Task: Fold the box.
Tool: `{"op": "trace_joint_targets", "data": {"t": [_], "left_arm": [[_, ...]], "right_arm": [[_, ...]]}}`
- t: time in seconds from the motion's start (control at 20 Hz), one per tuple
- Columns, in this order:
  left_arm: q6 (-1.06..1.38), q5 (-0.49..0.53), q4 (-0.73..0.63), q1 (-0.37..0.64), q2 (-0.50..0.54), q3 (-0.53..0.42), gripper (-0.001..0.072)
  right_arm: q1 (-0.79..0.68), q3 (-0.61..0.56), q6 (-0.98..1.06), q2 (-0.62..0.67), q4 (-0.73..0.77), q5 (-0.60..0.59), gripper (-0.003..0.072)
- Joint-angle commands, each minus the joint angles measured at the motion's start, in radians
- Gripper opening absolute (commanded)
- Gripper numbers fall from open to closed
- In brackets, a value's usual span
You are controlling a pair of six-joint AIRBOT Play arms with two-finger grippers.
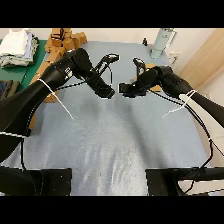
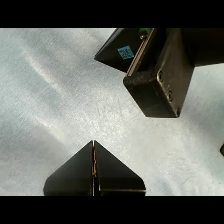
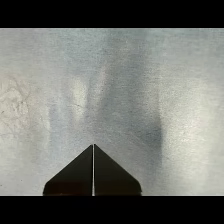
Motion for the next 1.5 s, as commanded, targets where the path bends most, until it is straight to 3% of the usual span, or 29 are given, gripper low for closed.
{"op": "trace_joint_targets", "data": {"t": [0.0, 0.75, 0.9, 0.95, 1.0, 1.05, 1.25, 1.35, 1.45], "left_arm": [[0.000, 0.000, 0.000, 0.000, 0.000, 0.001, 0.0012], [0.000, 0.000, 0.000, 0.000, 0.000, 0.001, 0.0012], [0.000, 0.000, 0.000, 0.000, 0.000, 0.001, 0.0012], [0.000, 0.000, 0.000, 0.000, 0.000, 0.001, 0.0012], [0.000, 0.000, 0.000, 0.000, 0.000, 0.001, 0.0012], [0.000, 0.000, 0.000, 0.000, 0.000, 0.001, 0.0012], [0.000, 0.000, 0.000, 0.000, 0.000, 0.001, 0.0012], [0.000, 0.000, 0.000, 0.000, 0.000, 0.001, 0.0012], [0.000, 0.000, 0.000, 0.000, 0.000, 0.001, 0.0012]], "right_arm": [[0.001, 0.001, 0.000, 0.000, 0.000, 0.000, 0.0009], [0.001, 0.001, 0.003, 0.000, 0.002, 0.012, 0.0009], [-0.005, 0.009, 0.048, -0.002, -0.002, 0.066, 0.0012], [-0.029, 0.035, 0.053, -0.002, -0.045, 0.068, 0.0115], [-0.074, 0.075, 0.076, -0.002, -0.093, 0.047, 0.0376], [-0.134, 0.115, 0.076, -0.002, -0.132, 0.016, 0.0425], [-0.495, 0.249, 0.005, -0.046, -0.187, -0.091, 0.0425], [-0.685, 0.280, -0.141, -0.117, -0.054, -0.071, 0.0422], [-0.824, 0.315, -0.354, -0.220, 0.177, -0.072, 0.0393]]}}
